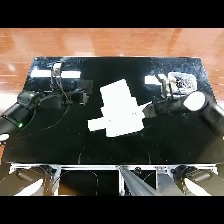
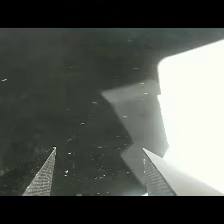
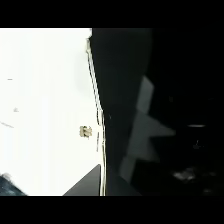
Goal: Fold the box and place the chain.
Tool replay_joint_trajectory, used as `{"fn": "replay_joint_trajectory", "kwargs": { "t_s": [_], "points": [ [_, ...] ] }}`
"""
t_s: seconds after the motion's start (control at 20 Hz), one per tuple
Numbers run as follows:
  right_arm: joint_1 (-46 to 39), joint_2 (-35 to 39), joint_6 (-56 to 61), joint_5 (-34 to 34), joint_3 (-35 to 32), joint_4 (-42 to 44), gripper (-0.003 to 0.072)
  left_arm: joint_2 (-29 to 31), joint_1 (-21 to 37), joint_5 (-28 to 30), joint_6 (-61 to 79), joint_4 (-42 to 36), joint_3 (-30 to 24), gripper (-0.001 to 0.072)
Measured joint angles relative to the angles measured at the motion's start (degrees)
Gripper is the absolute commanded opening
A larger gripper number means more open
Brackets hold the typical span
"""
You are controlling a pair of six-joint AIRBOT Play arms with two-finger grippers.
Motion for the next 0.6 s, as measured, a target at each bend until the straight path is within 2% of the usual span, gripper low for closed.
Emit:
{"fn": "replay_joint_trajectory", "kwargs": {
  "t_s": [0.25, 0.45, 0.6],
  "points": [
    [4.04, 4.52, 3.96, -5.46, -7.96, -3.04, 0.0033, -4.28, 2.49, 8.83, 16.81, -13.90, -0.02, 0.0625],
    [4.76, 5.35, 4.83, -6.64, -9.51, -2.82, 0.0033, -9.16, 5.49, 15.58, 38.07, -29.97, 0.00, 0.0625],
    [4.92, 5.53, 5.18, -6.69, -9.90, -2.10, 0.0033, -12.37, 5.90, 18.43, 49.96, -38.10, 0.00, 0.0624]
  ]
}}
